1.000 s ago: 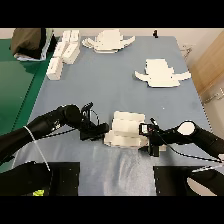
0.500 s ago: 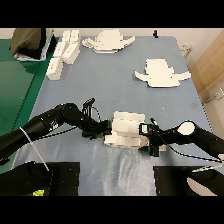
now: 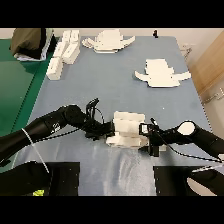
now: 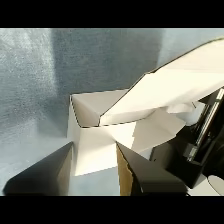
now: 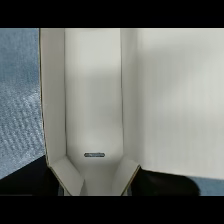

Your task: Fold the box.

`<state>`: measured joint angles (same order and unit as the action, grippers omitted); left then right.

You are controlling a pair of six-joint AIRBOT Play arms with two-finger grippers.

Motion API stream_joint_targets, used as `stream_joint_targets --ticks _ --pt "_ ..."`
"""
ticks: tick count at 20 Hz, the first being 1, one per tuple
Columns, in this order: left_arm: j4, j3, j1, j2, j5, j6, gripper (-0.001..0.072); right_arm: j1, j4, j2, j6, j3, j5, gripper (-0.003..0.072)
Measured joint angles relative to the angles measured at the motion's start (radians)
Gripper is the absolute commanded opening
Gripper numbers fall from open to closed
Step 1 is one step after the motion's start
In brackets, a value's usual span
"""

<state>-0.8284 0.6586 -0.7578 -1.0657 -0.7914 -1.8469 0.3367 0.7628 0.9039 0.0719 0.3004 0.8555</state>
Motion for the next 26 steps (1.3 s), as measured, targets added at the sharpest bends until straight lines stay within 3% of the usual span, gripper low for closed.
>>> stream_joint_targets --ticks 6,11,16,26 --pt "-0.038 0.008 -0.055 -0.029 0.008 -0.085 0.0293 0.0 0.0 0.0 0.0 0.0 0.0 0.0444" --pt "-0.182 0.088 -0.118 -0.082 -0.014 -0.222 0.0293 0.0 0.0 0.0 0.0 0.0 0.0 0.0444" --pt "-0.37 0.194 -0.177 -0.15 -0.098 -0.381 0.0292 0.0 0.0 0.0 0.0 0.0 0.0 0.0444" --pt "-0.69 0.427 -0.338 -0.38 -0.345 -0.602 0.0289 0.0 0.0 0.0 0.0 0.0 0.0 0.0444"
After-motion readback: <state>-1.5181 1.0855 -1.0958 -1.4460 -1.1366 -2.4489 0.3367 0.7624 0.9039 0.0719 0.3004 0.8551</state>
